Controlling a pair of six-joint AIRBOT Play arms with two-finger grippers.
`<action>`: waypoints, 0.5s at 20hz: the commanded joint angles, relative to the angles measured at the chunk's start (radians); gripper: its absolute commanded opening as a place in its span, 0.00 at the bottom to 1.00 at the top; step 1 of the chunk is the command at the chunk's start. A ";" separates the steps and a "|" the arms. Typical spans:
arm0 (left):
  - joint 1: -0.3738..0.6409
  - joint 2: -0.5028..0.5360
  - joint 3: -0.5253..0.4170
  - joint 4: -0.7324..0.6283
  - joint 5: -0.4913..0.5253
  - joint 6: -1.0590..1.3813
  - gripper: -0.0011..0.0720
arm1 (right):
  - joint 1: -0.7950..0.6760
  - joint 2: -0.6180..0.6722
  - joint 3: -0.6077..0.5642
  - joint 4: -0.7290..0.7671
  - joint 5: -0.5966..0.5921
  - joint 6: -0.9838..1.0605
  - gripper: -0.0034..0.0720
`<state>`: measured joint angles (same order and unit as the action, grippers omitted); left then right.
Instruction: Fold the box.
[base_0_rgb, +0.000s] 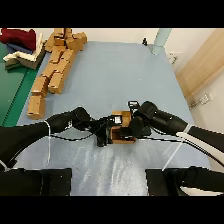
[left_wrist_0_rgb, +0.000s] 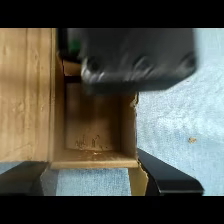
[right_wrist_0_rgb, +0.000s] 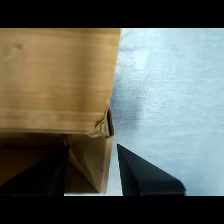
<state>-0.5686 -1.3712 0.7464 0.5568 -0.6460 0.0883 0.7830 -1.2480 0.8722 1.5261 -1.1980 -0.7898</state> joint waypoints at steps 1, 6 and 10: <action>0.001 0.000 0.000 0.000 0.000 0.000 0.73 | 0.022 -0.053 0.035 -0.086 -0.069 0.087 0.67; 0.001 0.000 0.000 0.000 0.000 0.000 0.73 | 0.022 -0.053 0.039 -0.085 -0.068 0.102 0.52; 0.001 0.000 0.000 0.000 0.000 0.000 0.73 | 0.023 -0.056 0.039 -0.086 -0.068 0.101 0.05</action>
<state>-0.5686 -1.3712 0.7464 0.5571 -0.6460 0.0875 0.8043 -1.3003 0.9100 1.4506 -1.2568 -0.6888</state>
